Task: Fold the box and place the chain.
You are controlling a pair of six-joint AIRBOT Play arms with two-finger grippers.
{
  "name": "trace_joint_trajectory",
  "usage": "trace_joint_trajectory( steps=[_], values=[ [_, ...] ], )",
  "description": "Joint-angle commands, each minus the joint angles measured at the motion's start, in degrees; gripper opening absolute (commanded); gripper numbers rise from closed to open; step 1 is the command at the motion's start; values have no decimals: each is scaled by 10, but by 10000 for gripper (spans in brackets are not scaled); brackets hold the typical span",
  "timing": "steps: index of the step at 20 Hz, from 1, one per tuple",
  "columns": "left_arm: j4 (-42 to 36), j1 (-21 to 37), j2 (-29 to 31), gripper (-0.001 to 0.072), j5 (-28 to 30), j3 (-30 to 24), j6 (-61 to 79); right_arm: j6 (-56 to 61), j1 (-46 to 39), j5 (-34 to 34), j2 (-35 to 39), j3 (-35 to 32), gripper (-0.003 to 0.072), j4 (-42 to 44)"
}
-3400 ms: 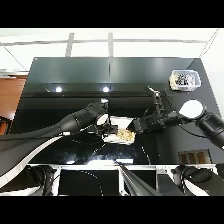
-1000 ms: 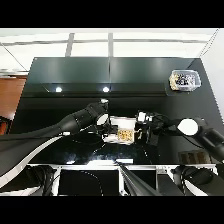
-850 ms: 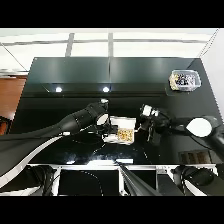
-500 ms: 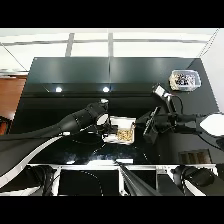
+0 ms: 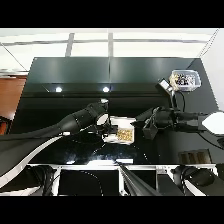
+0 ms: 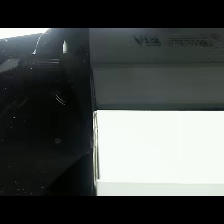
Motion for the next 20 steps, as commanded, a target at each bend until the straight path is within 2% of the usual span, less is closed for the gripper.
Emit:
trace_joint_trajectory(
  steps=[1,5,6,7,8,11,14,16,18,20],
  values=[
    [-2,1,0,31,11,1,-2,5,-7,10,2,17,398,1],
    [5,1,0,33,13,24,-7,6,-20,78,3,37,397,-1],
    [3,0,0,141,12,30,-7,8,-26,84,3,38,398,-1],
    [-3,0,0,399,8,36,-9,11,-33,87,3,38,397,-1],
    [-2,0,0,584,-6,42,-16,11,-38,87,3,38,397,-1],
    [9,0,21,591,-52,56,70,11,-56,87,3,38,397,-2],
    [54,1,90,591,-127,54,208,11,-89,92,3,40,397,-4],
    [101,15,152,591,-163,33,281,11,-116,97,3,40,397,-18],
    [108,72,217,591,-150,-25,309,11,-140,107,3,40,397,-47],
    [60,163,271,591,-81,-115,311,12,-159,110,3,40,397,-73]
  ],
)
